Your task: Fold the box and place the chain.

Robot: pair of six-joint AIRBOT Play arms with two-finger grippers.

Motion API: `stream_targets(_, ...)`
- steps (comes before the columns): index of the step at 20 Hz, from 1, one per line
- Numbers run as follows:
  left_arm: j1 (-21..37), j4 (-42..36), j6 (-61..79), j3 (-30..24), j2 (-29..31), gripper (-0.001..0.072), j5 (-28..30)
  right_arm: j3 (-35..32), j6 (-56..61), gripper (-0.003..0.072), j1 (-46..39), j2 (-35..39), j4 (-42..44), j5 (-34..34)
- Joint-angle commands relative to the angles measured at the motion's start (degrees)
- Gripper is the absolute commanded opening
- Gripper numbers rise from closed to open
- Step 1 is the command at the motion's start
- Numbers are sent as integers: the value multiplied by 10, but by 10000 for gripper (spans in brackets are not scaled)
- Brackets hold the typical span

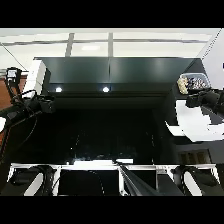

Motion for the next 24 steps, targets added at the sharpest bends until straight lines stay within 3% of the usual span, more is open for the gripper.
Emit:
stream_targets(1, 0, 0, 0, 0, 0, 30, 0, 0, 0, 18, 1, 0, 0, 0)
stream_targets(12, 0, 0, 0, 0, 0, 30, 0, 0, 0, 17, 1, 0, 0, 0)
stream_targets(15, 0, -9, 0, -1, 0, 30, 43, 0, 0, 18, 1, 0, 7, -5)
stream_targets(17, 0, -10, -1, -1, 0, 30, 91, 0, 0, 18, 1, 0, 29, -57)
stream_targets(20, 0, -41, -2, -1, -2, 30, 152, 0, 0, 18, 1, -6, 132, -138)
stream_targets(23, 0, -84, -2, -2, -9, 30, 206, 0, 0, 26, -6, -41, 120, -205)
stream_targets(24, 0, -92, -2, -2, -13, 31, 215, 0, 4, 172, -16, -63, 114, -217)
